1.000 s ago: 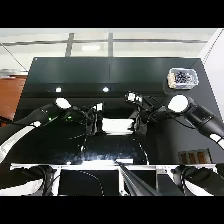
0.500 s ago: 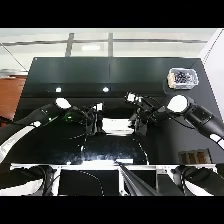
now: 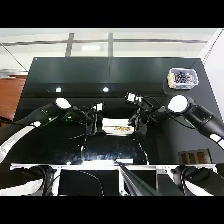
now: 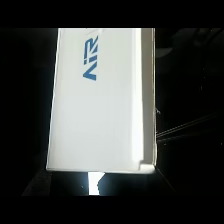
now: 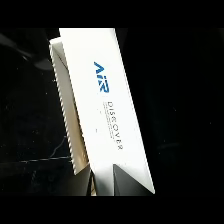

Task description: Fold the box and place the chain.

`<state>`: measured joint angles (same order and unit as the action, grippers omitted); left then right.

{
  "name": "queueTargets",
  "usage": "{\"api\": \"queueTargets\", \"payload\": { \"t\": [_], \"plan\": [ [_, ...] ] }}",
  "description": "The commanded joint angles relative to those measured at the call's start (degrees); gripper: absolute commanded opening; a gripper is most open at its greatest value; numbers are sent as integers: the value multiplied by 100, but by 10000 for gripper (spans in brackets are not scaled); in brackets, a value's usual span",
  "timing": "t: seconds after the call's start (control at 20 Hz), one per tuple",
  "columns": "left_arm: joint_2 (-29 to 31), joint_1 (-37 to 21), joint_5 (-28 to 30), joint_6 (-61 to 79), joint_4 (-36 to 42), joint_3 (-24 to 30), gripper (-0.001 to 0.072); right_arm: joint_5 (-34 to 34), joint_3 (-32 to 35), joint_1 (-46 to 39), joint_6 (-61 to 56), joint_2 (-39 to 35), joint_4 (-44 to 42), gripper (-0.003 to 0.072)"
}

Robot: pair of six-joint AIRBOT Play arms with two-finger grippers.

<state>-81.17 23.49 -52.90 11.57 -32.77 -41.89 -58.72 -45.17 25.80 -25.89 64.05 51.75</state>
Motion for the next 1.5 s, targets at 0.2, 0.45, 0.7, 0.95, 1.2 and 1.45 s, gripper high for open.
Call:
{"api": "queueTargets", "payload": {
  "t": [0.2,0.45,0.7,0.95,1.2,1.45],
  "plan": [
    [-2,2,0,-4,0,-2,506,-83,0,4,-48,7,48,138],
    [-2,2,0,-4,-2,-2,506,-197,0,4,-227,9,125,156],
    [-2,2,0,-4,-2,-2,506,-264,0,4,-240,9,216,159],
    [-2,2,0,-4,-2,-2,506,-315,0,4,-354,9,275,270],
    [-2,2,0,-4,-2,-2,506,-293,0,4,-433,9,339,273],
    [-2,2,0,-4,-2,-2,506,-225,0,192,-431,15,350,273]
  ]
}}
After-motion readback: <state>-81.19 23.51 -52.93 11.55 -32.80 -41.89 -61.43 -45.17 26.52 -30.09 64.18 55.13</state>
